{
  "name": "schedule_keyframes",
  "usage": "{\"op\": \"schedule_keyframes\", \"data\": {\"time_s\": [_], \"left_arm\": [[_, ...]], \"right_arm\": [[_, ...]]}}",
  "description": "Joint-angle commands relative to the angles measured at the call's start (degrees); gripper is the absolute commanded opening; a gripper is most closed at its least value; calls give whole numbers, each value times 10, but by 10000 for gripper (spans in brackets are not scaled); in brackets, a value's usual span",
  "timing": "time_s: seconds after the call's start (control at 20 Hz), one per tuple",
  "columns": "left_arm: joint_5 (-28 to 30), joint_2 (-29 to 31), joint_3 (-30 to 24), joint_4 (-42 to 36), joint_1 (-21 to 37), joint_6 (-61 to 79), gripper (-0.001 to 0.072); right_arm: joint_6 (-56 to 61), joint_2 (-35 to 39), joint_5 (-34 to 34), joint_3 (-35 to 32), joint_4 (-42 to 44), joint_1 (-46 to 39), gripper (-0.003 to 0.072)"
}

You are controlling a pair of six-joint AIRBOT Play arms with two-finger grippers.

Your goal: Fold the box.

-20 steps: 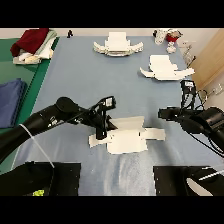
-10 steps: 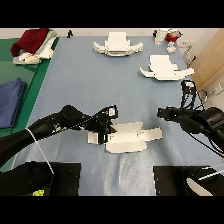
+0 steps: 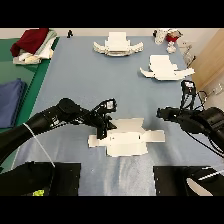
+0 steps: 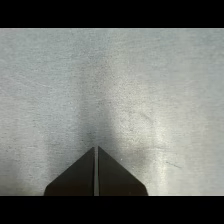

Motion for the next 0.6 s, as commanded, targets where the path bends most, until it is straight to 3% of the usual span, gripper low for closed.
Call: {"op": "schedule_keyframes", "data": {"time_s": [0.0, 0.25, 0.55], "left_arm": [[-40, -3, 7, 0, 20, -3, 13], [-54, -40, 7, 3, 20, -14, 13], [-54, -42, 7, 13, 20, -25, 14]], "right_arm": [[0, 0, 0, 0, 2, 0, 34], [0, -13, 0, 0, 14, 1, 34], [0, -16, 0, 0, 17, 1, 11]]}}
